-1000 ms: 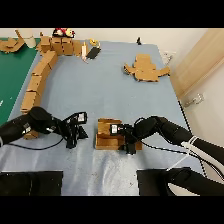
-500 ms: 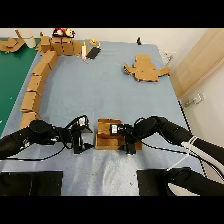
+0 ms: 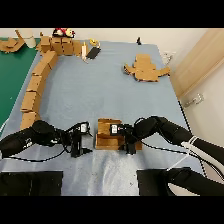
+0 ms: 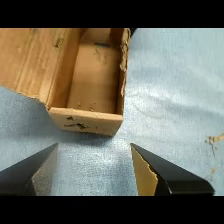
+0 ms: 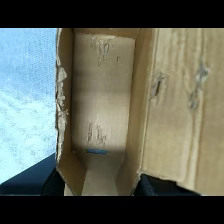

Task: Fold the box.

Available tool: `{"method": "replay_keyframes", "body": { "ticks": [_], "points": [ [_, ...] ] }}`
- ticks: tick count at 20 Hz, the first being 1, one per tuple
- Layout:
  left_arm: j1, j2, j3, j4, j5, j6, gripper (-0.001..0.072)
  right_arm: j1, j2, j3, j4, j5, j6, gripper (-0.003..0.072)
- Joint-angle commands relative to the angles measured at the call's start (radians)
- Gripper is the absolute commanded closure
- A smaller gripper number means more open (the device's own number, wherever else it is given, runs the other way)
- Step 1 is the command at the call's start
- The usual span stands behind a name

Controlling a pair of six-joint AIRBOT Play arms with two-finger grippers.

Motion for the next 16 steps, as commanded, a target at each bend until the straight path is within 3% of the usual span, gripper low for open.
{"method": "replay_keyframes", "body": {
  "ticks": [1,9,16],
  "points": [
    [0.008,-0.009,0.002,-0.003,-0.017,0.056,-0.0011,0.0,-0.001,0.0,0.0,0.0,0.0,0.0229],
    [0.008,-0.089,0.069,-0.056,-0.043,0.074,-0.0011,0.0,-0.001,0.0,0.0,0.0,0.0,0.0229],
    [0.006,-0.094,0.073,-0.074,-0.06,0.074,-0.0011,0.0,-0.001,0.0,0.0,0.0,0.0,0.0228]
  ]
}}
